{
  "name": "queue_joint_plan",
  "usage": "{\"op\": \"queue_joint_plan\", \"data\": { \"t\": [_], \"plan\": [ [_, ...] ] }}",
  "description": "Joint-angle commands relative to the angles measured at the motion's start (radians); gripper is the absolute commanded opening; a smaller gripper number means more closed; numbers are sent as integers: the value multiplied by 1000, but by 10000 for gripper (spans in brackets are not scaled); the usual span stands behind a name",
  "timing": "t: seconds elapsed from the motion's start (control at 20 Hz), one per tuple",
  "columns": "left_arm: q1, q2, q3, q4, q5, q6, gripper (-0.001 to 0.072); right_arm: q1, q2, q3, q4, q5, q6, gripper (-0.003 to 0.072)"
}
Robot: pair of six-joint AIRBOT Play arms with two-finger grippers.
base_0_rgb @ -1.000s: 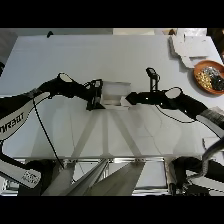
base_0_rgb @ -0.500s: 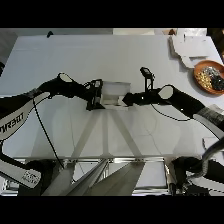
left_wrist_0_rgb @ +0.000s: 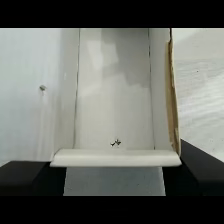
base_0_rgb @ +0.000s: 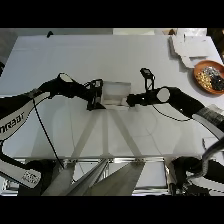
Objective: Fold the box and place the chain.
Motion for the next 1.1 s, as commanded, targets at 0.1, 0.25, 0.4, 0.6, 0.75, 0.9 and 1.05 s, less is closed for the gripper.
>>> {"op": "queue_joint_plan", "data": {
  "t": [0.1,0.25,0.4,0.6,0.75,0.9,1.05],
  "plan": [
    [0,0,0,3,-1,2,335,29,-1,33,-63,-10,42,456],
    [0,0,0,3,-1,2,335,58,-5,48,-81,0,58,455],
    [0,0,0,3,-1,2,335,81,-12,48,-195,18,174,454],
    [0,0,0,3,-1,2,335,97,-26,48,-259,29,211,431],
    [0,0,0,3,-1,2,335,97,-37,48,-285,35,261,430],
    [0,0,0,3,-1,2,335,97,-39,68,-299,44,262,430],
    [0,0,0,3,-1,2,335,97,-43,110,-299,74,262,430]
  ]
}}
